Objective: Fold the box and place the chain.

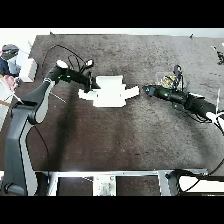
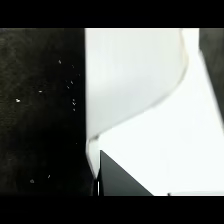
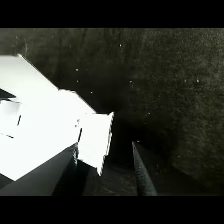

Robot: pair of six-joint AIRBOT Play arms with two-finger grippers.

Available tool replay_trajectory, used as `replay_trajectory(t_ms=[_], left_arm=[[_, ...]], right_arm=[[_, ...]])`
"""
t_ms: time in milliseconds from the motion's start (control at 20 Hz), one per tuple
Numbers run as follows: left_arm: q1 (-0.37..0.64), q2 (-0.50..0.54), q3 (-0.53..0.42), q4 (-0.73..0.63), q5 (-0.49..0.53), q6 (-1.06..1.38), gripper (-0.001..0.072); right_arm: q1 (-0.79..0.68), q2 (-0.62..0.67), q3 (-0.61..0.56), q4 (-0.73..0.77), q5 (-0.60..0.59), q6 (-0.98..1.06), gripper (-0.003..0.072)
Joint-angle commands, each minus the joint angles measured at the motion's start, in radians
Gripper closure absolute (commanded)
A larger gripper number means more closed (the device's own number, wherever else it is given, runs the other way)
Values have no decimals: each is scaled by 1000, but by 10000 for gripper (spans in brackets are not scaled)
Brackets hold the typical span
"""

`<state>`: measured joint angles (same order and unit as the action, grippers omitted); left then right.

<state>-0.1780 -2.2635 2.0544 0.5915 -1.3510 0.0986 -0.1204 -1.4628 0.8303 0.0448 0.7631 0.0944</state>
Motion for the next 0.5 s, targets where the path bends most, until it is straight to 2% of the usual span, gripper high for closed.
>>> replay_trajectory(t_ms=[0,250,450], left_arm=[[-29,-1,0,50,61,42,699],[-24,-1,0,54,82,40,698],[-24,-1,0,53,79,40,698]], right_arm=[[-4,2,1,-19,-2,-25,298],[-3,2,1,-26,14,-126,298],[-1,2,12,-27,89,-267,283]])
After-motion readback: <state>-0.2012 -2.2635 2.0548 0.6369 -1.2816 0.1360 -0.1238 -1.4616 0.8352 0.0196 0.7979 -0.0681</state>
